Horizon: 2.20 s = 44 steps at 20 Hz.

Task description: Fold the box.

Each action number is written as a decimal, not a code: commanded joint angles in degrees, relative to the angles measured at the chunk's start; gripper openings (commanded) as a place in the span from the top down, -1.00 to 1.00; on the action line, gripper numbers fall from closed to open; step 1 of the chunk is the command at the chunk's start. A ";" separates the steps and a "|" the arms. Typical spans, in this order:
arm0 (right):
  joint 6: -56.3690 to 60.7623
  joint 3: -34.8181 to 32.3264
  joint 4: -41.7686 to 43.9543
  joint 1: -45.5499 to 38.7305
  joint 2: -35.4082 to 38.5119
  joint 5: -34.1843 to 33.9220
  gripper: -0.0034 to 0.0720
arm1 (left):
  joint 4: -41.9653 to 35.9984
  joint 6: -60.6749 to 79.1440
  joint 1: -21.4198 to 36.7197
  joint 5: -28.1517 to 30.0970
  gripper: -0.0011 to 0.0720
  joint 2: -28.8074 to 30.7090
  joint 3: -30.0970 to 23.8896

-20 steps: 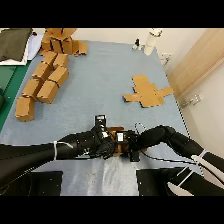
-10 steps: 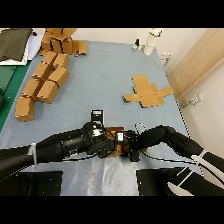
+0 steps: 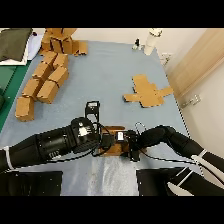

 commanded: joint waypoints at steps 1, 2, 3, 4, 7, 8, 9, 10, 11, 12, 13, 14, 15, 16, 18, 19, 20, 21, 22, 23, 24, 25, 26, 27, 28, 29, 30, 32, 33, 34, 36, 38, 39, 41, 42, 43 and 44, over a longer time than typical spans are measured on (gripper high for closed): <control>0.04 0.02 0.17 0.00 0.04 0.00 -0.58 | 0.94 2.08 1.27 -0.11 -0.27 1.07 -0.59; 0.02 0.02 0.17 0.00 0.04 0.00 -0.58 | 1.01 2.64 1.53 0.04 -0.24 1.51 -1.09; 0.04 0.02 0.17 0.00 0.04 0.00 -0.58 | 1.18 4.17 1.62 0.13 0.27 2.27 -1.79; 0.04 0.02 0.17 0.00 0.04 0.00 -0.58 | 1.36 6.97 1.64 0.44 0.89 3.67 -2.99; 0.04 0.02 0.17 0.00 0.04 -0.02 -0.58 | -5.99 29.88 1.79 6.01 0.94 11.32 -10.64; 0.04 0.02 0.17 0.00 0.04 0.00 -0.58 | -16.26 44.17 2.95 7.19 0.94 14.36 -13.94; 0.04 0.02 0.17 0.00 0.04 0.00 -0.58 | -26.62 57.96 4.98 7.45 0.94 17.18 -17.27; 0.04 0.02 0.17 0.00 0.04 0.00 -0.58 | -33.88 68.52 7.58 7.50 0.94 19.41 -20.33; 0.04 0.02 0.17 0.00 0.04 0.00 -0.58 | -37.42 77.31 10.71 8.35 0.94 21.14 -23.12; 0.04 0.02 0.17 0.00 0.04 0.00 -0.58 | -36.89 82.64 13.35 10.34 0.94 21.84 -25.16; 0.04 0.02 0.17 0.00 0.04 0.00 -0.58 | -35.26 88.43 15.80 12.76 0.93 21.75 -26.84; 0.04 0.02 0.17 0.00 0.04 0.00 -0.58 | -33.70 94.55 17.49 15.30 0.91 21.09 -28.15; 0.04 0.02 0.17 0.00 0.04 0.00 -0.58 | -32.76 101.68 18.43 17.09 0.13 19.89 -28.92; 0.04 0.02 0.17 0.00 0.04 0.00 -0.58 | -32.65 106.71 18.69 18.58 -0.82 18.03 -29.20; 0.04 0.02 0.17 0.00 0.04 -0.02 -0.58 | -32.72 110.79 18.49 20.02 -0.92 13.90 -29.20; 0.04 0.02 0.17 0.00 0.04 -0.02 -0.58 | -32.72 112.30 18.47 20.17 -0.92 11.74 -29.18; 0.04 0.02 0.17 0.00 0.04 -0.02 -0.58 | -32.74 113.81 18.49 20.15 -0.92 9.86 -29.20; 0.04 0.02 0.17 0.00 0.04 0.00 -0.58 | -33.97 115.16 18.58 20.22 -0.92 8.20 -29.20; 0.04 0.02 0.17 0.00 0.04 0.00 -0.58 | -37.64 117.90 19.80 20.65 -0.92 7.23 -29.27; 0.04 0.02 0.17 0.00 0.04 0.00 -0.58 | -43.50 123.14 21.84 21.55 -0.92 6.86 -29.51; 0.04 0.02 0.17 0.00 0.04 0.00 -0.58 | -48.89 129.96 23.87 22.62 -0.92 6.95 -29.75; 0.04 0.02 0.17 0.00 0.04 0.00 -0.58 | -53.96 137.33 25.90 23.21 -0.92 7.19 -29.81; 0.04 0.02 0.17 0.00 0.04 0.00 -0.58 | -59.56 145.33 27.96 22.97 -0.92 7.39 -29.81; 0.04 0.02 0.17 0.00 0.04 0.00 -0.58 | -63.52 150.79 29.66 22.56 -0.92 7.34 -29.81; 0.02 0.02 0.17 0.00 0.04 0.00 -0.58 | -64.98 153.41 30.69 22.60 -0.92 6.97 -29.83; 0.04 0.02 0.17 0.00 0.04 0.00 -0.58 | -64.89 154.64 30.84 22.99 -0.92 6.05 -29.81; 0.04 0.02 0.17 0.00 0.04 0.00 -0.58 | -64.98 155.29 30.49 23.10 -0.92 4.90 -29.79; 0.04 0.02 0.17 0.00 0.04 0.00 -0.58 | -64.87 155.34 29.20 24.94 -0.92 2.23 -29.79; 0.04 0.02 0.17 0.00 0.04 0.00 -0.58 | -64.89 155.34 28.63 26.56 -0.92 1.01 -29.79; 0.04 0.02 0.17 0.00 0.04 0.00 -0.58 | -64.89 155.38 28.04 28.33 -0.92 -0.24 -29.79; 0.04 0.02 0.17 0.00 0.04 0.00 -0.58 | -64.92 156.10 27.45 29.31 -0.92 -1.18 -29.77; 0.04 0.02 0.17 0.00 0.04 0.00 -0.58 | -64.98 156.52 27.10 29.55 -0.92 -1.18 -29.73; 0.04 0.02 0.17 0.00 0.04 0.00 -0.58 | -65.72 156.58 27.10 29.59 -0.92 -1.18 -29.64; 0.04 0.02 0.17 0.00 0.04 0.00 -0.58 | -66.27 156.58 26.82 29.70 -0.92 -1.18 -29.24; 0.04 0.02 0.17 0.00 0.04 0.00 -0.58 | -66.58 156.58 26.29 30.25 -0.92 -1.18 -29.18; 0.04 0.02 0.17 0.00 0.04 0.00 -0.58 | -66.84 156.58 25.59 30.91 -0.92 -1.20 -29.18; 0.04 0.02 0.17 0.00 0.04 0.00 -0.58 | -66.84 156.58 24.94 31.76 -0.92 -1.25 -29.18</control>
